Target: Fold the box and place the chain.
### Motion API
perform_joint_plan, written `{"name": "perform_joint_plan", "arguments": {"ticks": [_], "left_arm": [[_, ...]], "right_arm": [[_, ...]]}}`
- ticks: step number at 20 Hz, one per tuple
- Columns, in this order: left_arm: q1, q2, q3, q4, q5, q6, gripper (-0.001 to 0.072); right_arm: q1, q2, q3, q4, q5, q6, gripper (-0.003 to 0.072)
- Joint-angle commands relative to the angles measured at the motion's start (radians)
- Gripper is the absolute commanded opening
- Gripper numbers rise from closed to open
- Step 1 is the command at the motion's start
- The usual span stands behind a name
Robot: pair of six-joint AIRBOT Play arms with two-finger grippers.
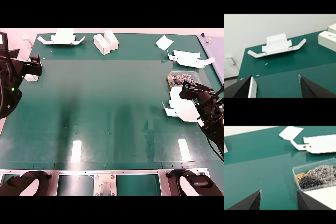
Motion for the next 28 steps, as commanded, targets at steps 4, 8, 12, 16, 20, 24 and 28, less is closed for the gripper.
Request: {"name": "perform_joint_plan", "arguments": {"ticks": [4,8,12,16,20,24,28], "left_arm": [[0.0,0.0,0.001,0.0,0.0,0.0,0.0712],[0.0,0.0,0.001,0.0,0.0,0.0,0.0712],[0.0,0.0,0.001,0.0,0.0,0.0,0.0712],[-0.001,0.0,0.001,0.0,0.0,0.0,0.0712],[0.0,0.0,0.001,0.0,0.0,0.0,0.0712],[0.0,0.0,0.001,0.0,0.0,0.0,0.0713],[0.0,0.0,0.001,0.0,0.0,0.0,0.0712]], "right_arm": [[0.0,0.0,0.0,0.0,0.0,0.0,0.0512],[0.001,0.0,0.0,0.0,0.003,0.0,0.0512],[0.0,-0.002,0.001,-0.017,0.042,-0.014,0.051],[-0.023,-0.003,0.027,-0.12,0.063,-0.04,0.0505],[-0.189,-0.031,0.039,-0.143,0.09,-0.047,0.0476],[-0.426,-0.128,0.085,-0.239,0.294,0.004,0.0472],[-0.636,-0.281,0.274,-0.862,0.621,0.574,0.0441]]}}
